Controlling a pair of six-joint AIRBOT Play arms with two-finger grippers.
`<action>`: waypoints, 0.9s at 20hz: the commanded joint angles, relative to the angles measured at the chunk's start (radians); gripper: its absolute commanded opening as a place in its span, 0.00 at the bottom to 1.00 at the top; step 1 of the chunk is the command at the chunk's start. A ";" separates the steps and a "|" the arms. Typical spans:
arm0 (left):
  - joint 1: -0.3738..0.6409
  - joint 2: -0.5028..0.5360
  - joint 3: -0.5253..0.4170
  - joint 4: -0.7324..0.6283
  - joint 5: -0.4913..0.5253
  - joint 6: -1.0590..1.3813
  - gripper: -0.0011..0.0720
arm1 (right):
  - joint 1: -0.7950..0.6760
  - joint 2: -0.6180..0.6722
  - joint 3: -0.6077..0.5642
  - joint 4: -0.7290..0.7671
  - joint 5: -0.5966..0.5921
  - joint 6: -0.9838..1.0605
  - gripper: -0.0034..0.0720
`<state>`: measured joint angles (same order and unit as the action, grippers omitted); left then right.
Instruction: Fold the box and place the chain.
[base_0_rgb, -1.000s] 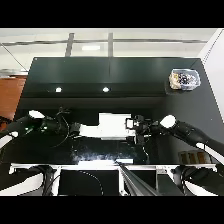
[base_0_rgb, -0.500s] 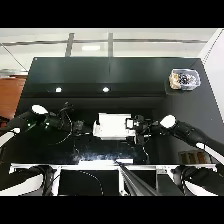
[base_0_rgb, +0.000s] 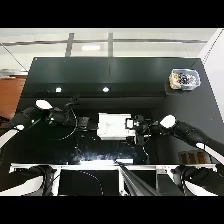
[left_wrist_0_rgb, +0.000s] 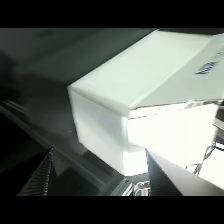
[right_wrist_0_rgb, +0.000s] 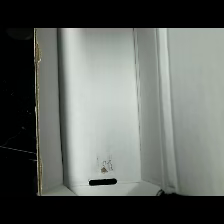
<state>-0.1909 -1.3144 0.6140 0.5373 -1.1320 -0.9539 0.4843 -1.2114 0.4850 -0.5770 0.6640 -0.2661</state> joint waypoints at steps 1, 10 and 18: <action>-0.054 0.000 0.006 -0.024 0.050 -0.020 0.94 | 0.000 0.000 0.000 0.000 0.000 0.000 0.76; -0.253 0.001 0.007 0.045 0.297 -0.216 0.94 | 0.000 0.000 0.000 0.001 0.000 0.000 0.76; -0.420 0.001 0.115 0.494 0.343 -0.666 0.88 | 0.000 0.000 -0.001 0.001 0.000 0.000 0.76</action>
<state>-0.5564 -1.3128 0.6853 0.8124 -0.8078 -1.4162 0.4843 -1.2114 0.4850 -0.5766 0.6636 -0.2661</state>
